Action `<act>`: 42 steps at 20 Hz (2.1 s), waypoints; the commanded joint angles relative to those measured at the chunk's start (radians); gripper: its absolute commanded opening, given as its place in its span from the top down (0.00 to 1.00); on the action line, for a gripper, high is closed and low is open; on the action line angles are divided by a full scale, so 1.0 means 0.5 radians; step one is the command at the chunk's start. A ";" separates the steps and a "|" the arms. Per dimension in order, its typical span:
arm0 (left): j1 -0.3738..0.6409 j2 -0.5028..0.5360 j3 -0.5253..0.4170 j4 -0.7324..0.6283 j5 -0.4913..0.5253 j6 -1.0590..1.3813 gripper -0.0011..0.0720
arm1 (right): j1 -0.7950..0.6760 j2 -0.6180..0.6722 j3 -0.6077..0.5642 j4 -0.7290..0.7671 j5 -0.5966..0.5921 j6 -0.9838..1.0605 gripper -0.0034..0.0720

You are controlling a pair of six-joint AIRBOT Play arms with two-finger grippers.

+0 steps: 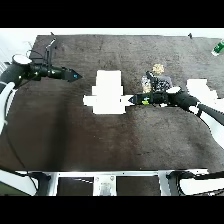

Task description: Fold the box and place the chain.

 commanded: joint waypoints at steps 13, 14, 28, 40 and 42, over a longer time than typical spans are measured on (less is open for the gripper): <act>-0.429 -0.637 0.597 0.339 -0.130 -0.278 0.17 | 0.002 -0.002 0.002 -0.001 0.032 0.018 0.94; -0.429 -0.636 0.598 0.340 -0.110 -0.272 0.17 | 0.002 -0.002 0.002 -0.002 0.041 0.018 0.94; -0.425 -0.770 0.907 0.434 -0.159 -0.329 0.17 | 0.002 -0.002 0.002 -0.002 0.060 -0.017 0.94; -0.422 -0.882 0.912 0.227 -0.420 -0.165 0.28 | 0.001 -0.001 0.002 -0.002 0.060 -0.051 0.94; -0.418 -0.882 0.912 0.227 -0.422 -0.152 0.34 | 0.001 -0.001 0.002 -0.002 0.060 -0.053 0.94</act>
